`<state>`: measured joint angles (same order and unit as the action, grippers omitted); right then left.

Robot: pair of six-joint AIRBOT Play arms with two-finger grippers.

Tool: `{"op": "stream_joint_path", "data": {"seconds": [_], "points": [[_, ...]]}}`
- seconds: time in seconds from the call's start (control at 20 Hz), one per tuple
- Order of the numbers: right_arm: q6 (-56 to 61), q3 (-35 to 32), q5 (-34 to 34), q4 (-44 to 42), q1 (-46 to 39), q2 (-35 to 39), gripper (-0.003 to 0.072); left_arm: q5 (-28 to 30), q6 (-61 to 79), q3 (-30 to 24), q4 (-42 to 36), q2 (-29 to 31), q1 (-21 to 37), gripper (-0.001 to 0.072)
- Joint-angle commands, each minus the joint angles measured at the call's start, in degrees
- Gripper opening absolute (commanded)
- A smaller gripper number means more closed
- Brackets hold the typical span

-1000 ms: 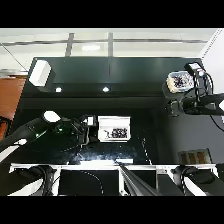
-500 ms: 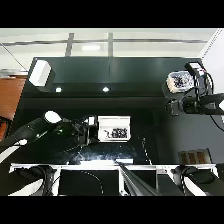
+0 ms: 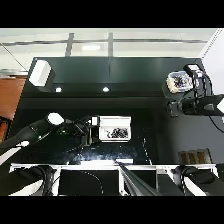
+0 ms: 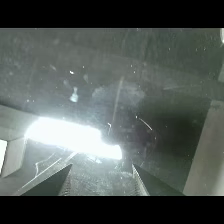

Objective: Fold the box and place the chain.

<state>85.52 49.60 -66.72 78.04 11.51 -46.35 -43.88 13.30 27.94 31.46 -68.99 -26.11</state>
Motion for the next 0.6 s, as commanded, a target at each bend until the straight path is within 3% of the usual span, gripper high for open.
{"op": "stream_joint_path", "data": {"seconds": [0.0, 0.55], "points": [[0.04, -1.11, 0.15, -0.24, 0.04, 0.0, 0.0437, 0.59, -0.22, 0.02, 0.0, -0.04, -0.13, 0.0718], [0.02, -4.44, 2.29, -4.17, 0.04, 0.0, 0.0437, 2.16, 1.51, 0.04, -0.2, -0.04, -3.1, 0.0716]]}}
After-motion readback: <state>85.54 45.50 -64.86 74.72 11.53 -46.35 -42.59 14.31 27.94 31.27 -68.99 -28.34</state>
